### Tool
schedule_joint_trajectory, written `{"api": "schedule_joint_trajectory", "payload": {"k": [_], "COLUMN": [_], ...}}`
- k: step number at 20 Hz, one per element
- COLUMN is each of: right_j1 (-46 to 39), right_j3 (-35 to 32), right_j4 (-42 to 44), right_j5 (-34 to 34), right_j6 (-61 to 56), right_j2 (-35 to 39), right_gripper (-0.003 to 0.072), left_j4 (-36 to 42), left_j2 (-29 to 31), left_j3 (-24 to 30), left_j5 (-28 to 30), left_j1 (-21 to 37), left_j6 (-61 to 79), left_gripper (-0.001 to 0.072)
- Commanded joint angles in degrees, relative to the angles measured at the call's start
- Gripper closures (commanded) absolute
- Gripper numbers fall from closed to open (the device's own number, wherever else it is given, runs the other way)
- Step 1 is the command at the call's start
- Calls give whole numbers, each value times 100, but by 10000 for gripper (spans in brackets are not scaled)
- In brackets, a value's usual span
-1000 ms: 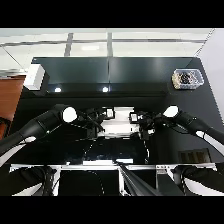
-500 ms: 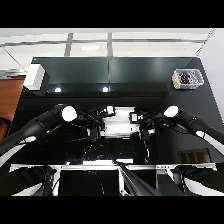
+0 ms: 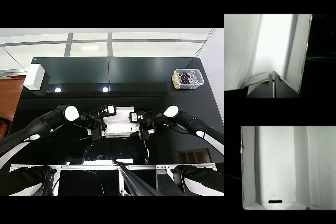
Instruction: Fold the box and place the chain.
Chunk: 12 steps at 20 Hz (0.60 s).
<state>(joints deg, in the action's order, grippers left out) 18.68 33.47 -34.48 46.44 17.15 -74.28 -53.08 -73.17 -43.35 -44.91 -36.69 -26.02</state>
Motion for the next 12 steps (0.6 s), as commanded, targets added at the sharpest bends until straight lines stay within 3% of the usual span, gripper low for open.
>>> {"api": "schedule_joint_trajectory", "payload": {"k": [1,2,4,6,7,8,9,11,12], "right_j1": [2,2,2,2,2,2,2,2,2], "right_j3": [-4,-4,-4,-4,-4,-4,-4,-4,-4], "right_j4": [2,2,2,0,2,2,2,2,2], "right_j5": [-20,-20,-20,-20,-20,-20,-20,-20,-20], "right_j6": [-17,-17,-17,-17,-17,-17,-17,-17,-17], "right_j2": [-4,-4,-4,-4,-4,-4,-4,-4,-4], "right_gripper": [665,665,665,665,665,665,665,665,665], "left_j4": [0,2,2,4,15,26,28,122,122], "left_j2": [-33,-33,-33,-33,-33,-33,-33,-33,-33], "left_j3": [0,2,0,0,0,0,0,0,-4], "left_j5": [37,68,199,227,214,199,188,203,197], "left_j1": [-2,-2,-2,-2,-4,-4,-4,-2,-2], "left_j6": [11,9,9,9,9,9,7,7,7], "left_gripper": [678,672,396,397,432,538,527,270,287]}}
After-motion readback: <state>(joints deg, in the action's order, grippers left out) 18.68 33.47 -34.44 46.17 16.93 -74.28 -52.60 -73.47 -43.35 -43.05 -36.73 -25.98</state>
